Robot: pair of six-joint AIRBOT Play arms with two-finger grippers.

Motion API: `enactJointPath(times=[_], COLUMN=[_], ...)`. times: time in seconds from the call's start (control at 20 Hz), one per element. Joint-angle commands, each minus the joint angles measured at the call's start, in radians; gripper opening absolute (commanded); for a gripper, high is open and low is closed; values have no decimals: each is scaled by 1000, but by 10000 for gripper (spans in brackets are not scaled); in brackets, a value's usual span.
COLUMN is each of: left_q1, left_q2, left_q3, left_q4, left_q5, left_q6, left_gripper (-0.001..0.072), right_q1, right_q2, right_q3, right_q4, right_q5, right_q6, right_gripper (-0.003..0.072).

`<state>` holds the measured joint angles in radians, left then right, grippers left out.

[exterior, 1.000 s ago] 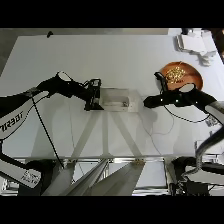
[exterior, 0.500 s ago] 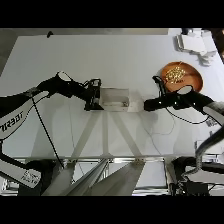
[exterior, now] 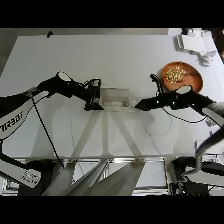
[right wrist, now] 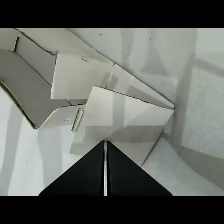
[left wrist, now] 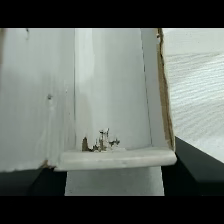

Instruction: Fold the box and place the chain.

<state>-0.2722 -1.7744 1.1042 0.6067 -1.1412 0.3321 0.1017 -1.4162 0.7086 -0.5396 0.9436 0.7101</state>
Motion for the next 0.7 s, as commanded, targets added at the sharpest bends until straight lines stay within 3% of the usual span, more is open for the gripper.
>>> enactJointPath(times=[0.0,0.3,0.65], left_q1=[0,0,0], left_q2=[1,0,0], left_q3=[1,1,1], left_q4=[0,0,0], left_q5=[0,0,0], left_q6=[0,0,0], left_gripper=[212,212,212], right_q1=[-6,-105,-39], right_q2=[30,55,17], right_q3=[0,0,-43], right_q4=[-63,-162,-82], right_q5=[-5,-26,-98], right_q6=[2,53,48], right_gripper=[6,6,4])
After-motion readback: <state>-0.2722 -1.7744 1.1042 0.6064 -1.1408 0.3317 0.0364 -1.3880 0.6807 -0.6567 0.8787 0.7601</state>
